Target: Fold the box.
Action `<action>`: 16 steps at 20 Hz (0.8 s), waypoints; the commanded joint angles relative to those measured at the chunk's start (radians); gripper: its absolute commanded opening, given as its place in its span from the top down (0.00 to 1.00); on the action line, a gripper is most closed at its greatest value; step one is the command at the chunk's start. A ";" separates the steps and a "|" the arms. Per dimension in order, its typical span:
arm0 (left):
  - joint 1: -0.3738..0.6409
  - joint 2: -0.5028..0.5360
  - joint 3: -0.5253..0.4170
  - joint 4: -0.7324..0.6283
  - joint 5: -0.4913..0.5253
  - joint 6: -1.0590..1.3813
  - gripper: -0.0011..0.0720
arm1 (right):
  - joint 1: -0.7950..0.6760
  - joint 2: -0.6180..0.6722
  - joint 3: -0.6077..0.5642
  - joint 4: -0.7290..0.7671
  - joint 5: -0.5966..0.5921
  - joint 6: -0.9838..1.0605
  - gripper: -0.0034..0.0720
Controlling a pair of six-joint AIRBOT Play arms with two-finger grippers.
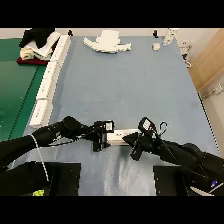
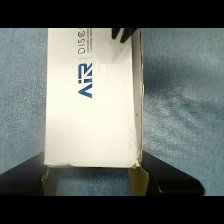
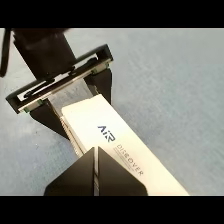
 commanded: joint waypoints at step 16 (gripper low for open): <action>0.000 0.000 0.001 0.000 0.000 0.000 0.30 | 0.063 -0.124 -0.051 0.000 0.155 0.081 0.91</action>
